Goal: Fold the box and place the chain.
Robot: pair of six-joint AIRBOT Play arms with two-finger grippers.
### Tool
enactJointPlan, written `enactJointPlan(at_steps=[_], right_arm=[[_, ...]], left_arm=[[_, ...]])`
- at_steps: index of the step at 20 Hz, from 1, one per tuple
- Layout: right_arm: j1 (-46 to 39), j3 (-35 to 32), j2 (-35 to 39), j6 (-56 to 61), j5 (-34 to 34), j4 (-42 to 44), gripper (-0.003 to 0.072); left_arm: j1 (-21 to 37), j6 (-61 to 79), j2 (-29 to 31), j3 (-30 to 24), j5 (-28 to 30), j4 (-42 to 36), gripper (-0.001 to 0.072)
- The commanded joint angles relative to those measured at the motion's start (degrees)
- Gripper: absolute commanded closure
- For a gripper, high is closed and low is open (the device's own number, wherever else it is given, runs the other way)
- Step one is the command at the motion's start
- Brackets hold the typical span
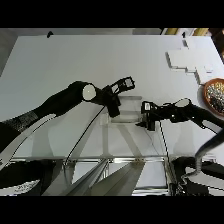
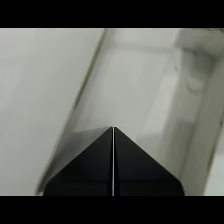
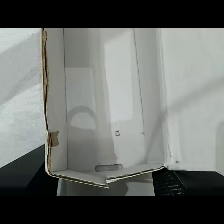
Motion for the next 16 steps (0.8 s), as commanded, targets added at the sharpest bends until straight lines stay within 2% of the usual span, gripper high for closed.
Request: enactJointPlan(at_steps=[1, 8, 13, 16], right_arm=[[0.0, 0.0, 0.0, 0.0, 0.0, 0.0, 0.0358], [0.0, 0.0, 0.0, 0.0, 0.0, 0.0, 0.0358], [0.0, 0.0, 0.0, 0.0, 0.0, 0.0, 0.0358], [0.0, 0.0, 0.0, 0.0, 0.0, 0.0, 0.0358]], left_arm=[[0.1, -2.3, 1.0, -2.0, -6.8, 3.2, 0.0704], [1.0, -3.5, 1.0, -5.2, -7.5, 6.6, 0.0707], [2.2, -4.9, 1.6, -5.7, -15.5, 12.0, 0.0707], [3.1, -4.7, 2.7, -5.7, -16.6, 12.1, 0.0703]])
